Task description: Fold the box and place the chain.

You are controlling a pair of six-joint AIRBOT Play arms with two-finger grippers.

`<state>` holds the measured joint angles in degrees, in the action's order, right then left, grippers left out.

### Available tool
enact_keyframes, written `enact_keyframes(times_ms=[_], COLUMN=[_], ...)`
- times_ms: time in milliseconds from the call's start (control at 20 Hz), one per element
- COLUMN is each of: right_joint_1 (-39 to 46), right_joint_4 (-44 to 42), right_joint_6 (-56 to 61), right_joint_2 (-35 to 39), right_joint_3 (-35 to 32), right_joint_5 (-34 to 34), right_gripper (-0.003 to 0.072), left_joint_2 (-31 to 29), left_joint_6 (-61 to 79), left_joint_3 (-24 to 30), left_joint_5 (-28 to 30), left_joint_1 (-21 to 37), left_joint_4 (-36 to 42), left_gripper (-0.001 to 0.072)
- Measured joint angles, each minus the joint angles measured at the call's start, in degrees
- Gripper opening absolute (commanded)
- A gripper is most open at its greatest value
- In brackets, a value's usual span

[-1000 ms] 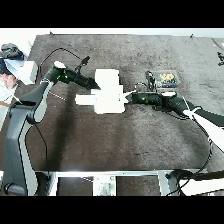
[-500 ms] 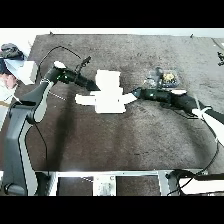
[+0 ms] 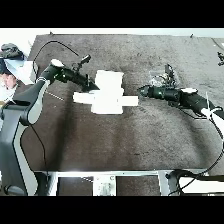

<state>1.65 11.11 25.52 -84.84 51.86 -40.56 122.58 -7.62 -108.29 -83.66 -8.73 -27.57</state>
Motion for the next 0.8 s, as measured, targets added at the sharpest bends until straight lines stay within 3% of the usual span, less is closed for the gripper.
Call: enact_keyframes(times_ms=[450,800], right_joint_1=[-0.70,-0.70], right_joint_4=[0.83,1.14], right_joint_6=[-0.15,-2.23], right_joint_2=[0.02,0.02], right_joint_3=[0.00,0.00], right_joint_5=[-2.08,-1.01], right_gripper=[0.0345,0.0345], left_joint_2=[-3.10,-2.86], left_joint_6=[20.00,36.52], left_joint_3=[11.19,14.69], left_joint_5=[6.25,8.37], left_joint_1=[0.02,0.04], left_joint_4=[6.40,8.55], left_gripper=[0.0005,0.0005])
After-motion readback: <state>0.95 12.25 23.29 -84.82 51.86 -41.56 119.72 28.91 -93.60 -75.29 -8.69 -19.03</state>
